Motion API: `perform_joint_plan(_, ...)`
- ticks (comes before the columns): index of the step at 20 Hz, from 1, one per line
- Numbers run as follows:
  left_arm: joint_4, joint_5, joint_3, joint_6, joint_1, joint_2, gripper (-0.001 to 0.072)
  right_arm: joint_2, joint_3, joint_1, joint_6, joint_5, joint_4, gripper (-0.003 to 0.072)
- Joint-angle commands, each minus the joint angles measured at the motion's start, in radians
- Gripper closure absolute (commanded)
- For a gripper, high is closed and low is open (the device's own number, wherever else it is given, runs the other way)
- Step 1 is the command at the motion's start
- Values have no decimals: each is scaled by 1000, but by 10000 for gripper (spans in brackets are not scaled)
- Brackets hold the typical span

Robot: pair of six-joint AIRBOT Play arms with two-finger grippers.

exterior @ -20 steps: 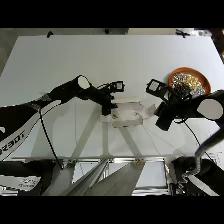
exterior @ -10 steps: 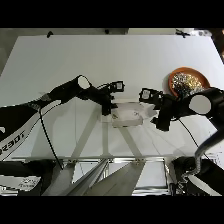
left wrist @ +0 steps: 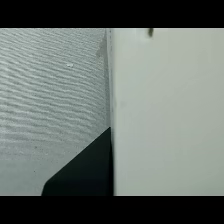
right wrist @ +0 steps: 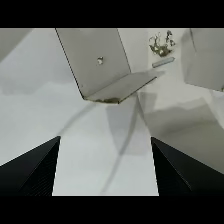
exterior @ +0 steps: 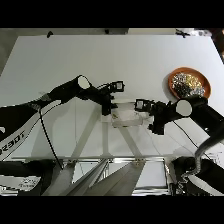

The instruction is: Fold the box and place the chain.

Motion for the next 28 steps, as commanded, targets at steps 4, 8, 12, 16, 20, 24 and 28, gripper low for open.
perform_joint_plan(4, 0, 0, 0, 0, -1, -1, 696, -4, -81, 1, -45, -154, 81, 56)
perform_joint_plan(8, 0, 0, 0, 0, -1, -1, 696, -5, -86, 1, -50, -183, 89, 56)
perform_joint_plan(12, 0, 0, 0, 0, -1, -1, 696, -7, -85, 1, -113, -245, 134, 56)
perform_joint_plan(16, 0, 0, 0, 0, -1, -1, 696, -7, -85, 0, -161, -285, 135, 56)
perform_joint_plan(20, 0, 0, 0, 0, -1, -1, 696, -7, -85, 0, -238, -283, 168, 57)
perform_joint_plan(24, 0, 0, 0, 0, -1, -1, 696, -7, -85, 0, -240, -287, 168, 57)
perform_joint_plan(28, 0, 0, 0, 0, -1, -1, 696, -7, -85, 0, -262, -296, 177, 57)
